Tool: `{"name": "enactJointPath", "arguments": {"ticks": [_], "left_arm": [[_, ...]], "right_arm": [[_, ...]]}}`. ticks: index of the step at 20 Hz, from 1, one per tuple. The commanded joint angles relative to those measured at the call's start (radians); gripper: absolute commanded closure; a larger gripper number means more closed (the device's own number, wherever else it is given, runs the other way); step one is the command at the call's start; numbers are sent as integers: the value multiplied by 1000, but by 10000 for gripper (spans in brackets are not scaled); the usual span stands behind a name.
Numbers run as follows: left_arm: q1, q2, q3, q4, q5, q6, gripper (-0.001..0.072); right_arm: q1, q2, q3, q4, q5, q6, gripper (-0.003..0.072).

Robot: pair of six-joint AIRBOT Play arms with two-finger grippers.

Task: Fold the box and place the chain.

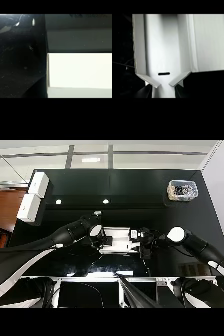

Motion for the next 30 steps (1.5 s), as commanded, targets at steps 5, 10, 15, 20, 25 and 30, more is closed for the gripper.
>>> {"name": "enactJointPath", "arguments": {"ticks": [5,10,15,20,25,30], "left_arm": [[0,0,1,-1,-1,1,682],[0,0,1,-4,-1,1,682],[0,0,1,-15,4,1,682],[0,0,1,-15,3,1,682],[0,0,1,-15,3,1,682],[0,0,1,-15,2,0,682]], "right_arm": [[27,-5,0,55,-27,53,505],[27,-34,0,121,-38,51,503],[83,-53,0,143,-98,50,504],[116,-73,0,139,-157,51,505],[114,-73,0,137,-157,52,423],[61,-29,3,110,-151,192,631]]}}
